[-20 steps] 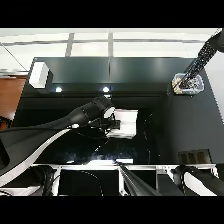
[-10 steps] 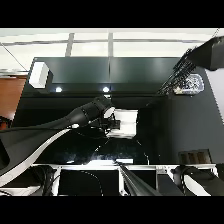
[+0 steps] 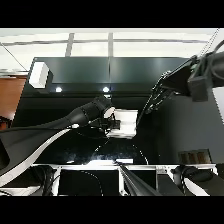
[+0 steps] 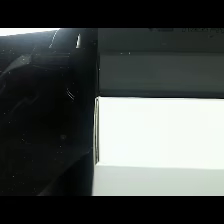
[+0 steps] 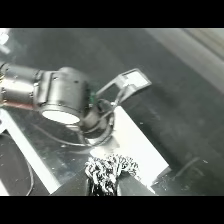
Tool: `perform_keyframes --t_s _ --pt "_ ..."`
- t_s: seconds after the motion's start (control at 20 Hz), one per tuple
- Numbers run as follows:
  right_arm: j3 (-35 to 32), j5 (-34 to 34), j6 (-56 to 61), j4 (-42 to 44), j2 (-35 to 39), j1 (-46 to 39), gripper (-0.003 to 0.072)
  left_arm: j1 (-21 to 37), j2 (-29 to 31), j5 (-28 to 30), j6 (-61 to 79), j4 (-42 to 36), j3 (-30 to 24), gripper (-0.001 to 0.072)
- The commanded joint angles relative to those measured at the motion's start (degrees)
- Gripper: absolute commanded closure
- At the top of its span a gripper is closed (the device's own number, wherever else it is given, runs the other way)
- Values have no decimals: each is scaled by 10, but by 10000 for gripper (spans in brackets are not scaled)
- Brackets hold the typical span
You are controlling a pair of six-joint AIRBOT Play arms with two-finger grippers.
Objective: Fold the box and place the chain.
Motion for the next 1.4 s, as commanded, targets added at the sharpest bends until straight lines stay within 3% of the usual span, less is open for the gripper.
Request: perform_keyframes --t_s 0.0,0.3,0.5,0.8,0.95,1.35 --pt "-38 -24 -1 17 0 37 680 0 0 0 0 0 0 682" --pt "-122 -72 -1 22 0 57 680 0 0 0 0 0 0 682" --pt "-218 -91 0 5 0 57 680 0 0 1 0 0 0 682" --pt "-372 -223 6 68 0 57 679 0 0 1 0 0 0 683" --pt "-403 -262 7 70 -1 57 680 0 0 0 0 0 0 682" --pt "-415 -265 7 69 -16 57 678 0 0 0 0 0 0 682"
